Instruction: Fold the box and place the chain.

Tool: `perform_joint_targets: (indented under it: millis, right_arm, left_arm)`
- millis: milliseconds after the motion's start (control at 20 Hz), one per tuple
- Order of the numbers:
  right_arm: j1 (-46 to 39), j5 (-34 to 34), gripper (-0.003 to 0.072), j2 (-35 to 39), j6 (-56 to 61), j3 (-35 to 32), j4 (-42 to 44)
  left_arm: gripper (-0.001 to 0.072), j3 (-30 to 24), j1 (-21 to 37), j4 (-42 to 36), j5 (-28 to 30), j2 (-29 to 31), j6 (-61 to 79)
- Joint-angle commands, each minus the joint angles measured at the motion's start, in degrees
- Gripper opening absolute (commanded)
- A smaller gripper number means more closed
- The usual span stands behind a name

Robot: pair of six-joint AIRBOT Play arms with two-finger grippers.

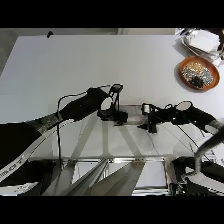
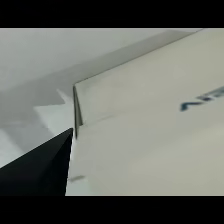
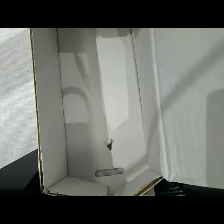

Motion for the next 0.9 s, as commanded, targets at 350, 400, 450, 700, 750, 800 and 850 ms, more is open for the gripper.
perform_joint_targets:
  millis: [350, 400, 450, 700, 750, 800, 850]
  right_arm:
    - [0.02, 0.02, 0.0321, 0.02, 0.02, 0.02, 0.0]
    - [0.0, 0.02, 0.0321, 0.02, 0.02, 0.02, 0.0]
    - [0.0, 0.02, 0.0321, 0.02, 0.02, 0.02, 0.0]
    - [0.02, 0.0, 0.0321, 0.02, 0.02, 0.02, 0.0]
    - [0.02, 0.0, 0.0321, 0.02, 0.02, 0.02, 0.0]
    - [0.02, 0.0, 0.0321, 0.02, 0.02, 0.02, 0.0]
    - [0.02, 0.0, 0.0321, 0.02, 0.02, 0.02, 0.0]
  left_arm:
    - [0.0359, 1.46, -0.98, 2.78, -1.51, -2.34, -10.99]
    - [0.0333, 1.46, -0.98, 2.78, -0.98, -2.36, -12.09]
    - [0.0329, 1.46, -0.98, 2.78, -0.66, -2.45, -13.38]
    - [0.0327, 2.21, -0.44, 3.67, -5.25, -2.64, -15.13]
    - [0.0327, 2.86, -0.39, 4.55, -6.51, -2.67, -15.15]
    - [0.0327, 3.56, -0.39, 5.31, -7.3, -2.67, -15.21]
    - [0.0327, 3.98, -0.42, 5.31, -7.3, -2.71, -15.41]
